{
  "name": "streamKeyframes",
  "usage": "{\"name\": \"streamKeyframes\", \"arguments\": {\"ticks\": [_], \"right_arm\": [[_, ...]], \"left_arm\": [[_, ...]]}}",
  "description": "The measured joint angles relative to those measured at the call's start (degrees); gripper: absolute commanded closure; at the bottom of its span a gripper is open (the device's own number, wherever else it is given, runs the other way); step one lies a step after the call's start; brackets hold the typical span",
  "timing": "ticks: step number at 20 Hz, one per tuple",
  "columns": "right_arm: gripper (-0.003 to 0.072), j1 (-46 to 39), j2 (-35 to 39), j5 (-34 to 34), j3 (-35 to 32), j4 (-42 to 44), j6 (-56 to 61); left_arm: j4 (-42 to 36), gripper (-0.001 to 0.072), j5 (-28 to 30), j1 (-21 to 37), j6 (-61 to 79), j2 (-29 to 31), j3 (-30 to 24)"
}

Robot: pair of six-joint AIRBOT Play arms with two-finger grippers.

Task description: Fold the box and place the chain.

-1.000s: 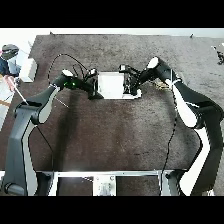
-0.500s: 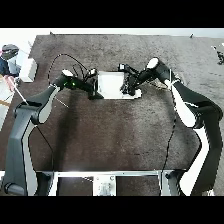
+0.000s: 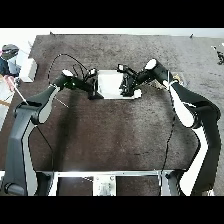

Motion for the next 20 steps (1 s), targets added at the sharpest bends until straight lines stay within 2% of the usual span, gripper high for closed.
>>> {"name": "streamKeyframes", "arguments": {"ticks": [1,2,3,5,6,9,15,20], "right_arm": [[0.0211,-0.02,-0.02,0.02,0.0,-0.07,0.07],[0.0242,-0.04,-0.02,0.28,0.0,-0.28,0.26],[0.0341,-0.09,-0.02,0.31,0.0,-0.68,0.28],[0.0608,-0.46,0.11,0.85,0.0,-1.73,1.88],[0.0679,-0.83,0.35,1.42,-0.02,-2.43,3.45],[0.0679,-2.58,1.62,3.43,-0.02,-4.96,11.85],[0.0679,-8.81,5.51,7.78,-0.02,-7.52,39.06],[0.068,-14.36,6.78,10.36,-1.11,-3.19,52.74]], "left_arm": [[0.0,0.0264,0.0,0.0,-0.02,0.0,0.0],[0.0,0.0264,0.0,0.0,-0.02,0.0,0.0],[0.0,0.0264,0.0,0.0,-0.04,0.0,0.0],[-0.02,0.0265,0.0,0.0,-0.02,0.0,0.0],[-0.04,0.0265,0.0,0.0,-0.04,0.0,0.0],[-0.04,0.0264,0.02,0.0,-0.04,0.0,0.0],[-0.04,0.0265,0.02,0.0,-0.04,0.0,0.0],[-0.04,0.0265,0.02,0.0,-0.04,0.0,0.0]]}}
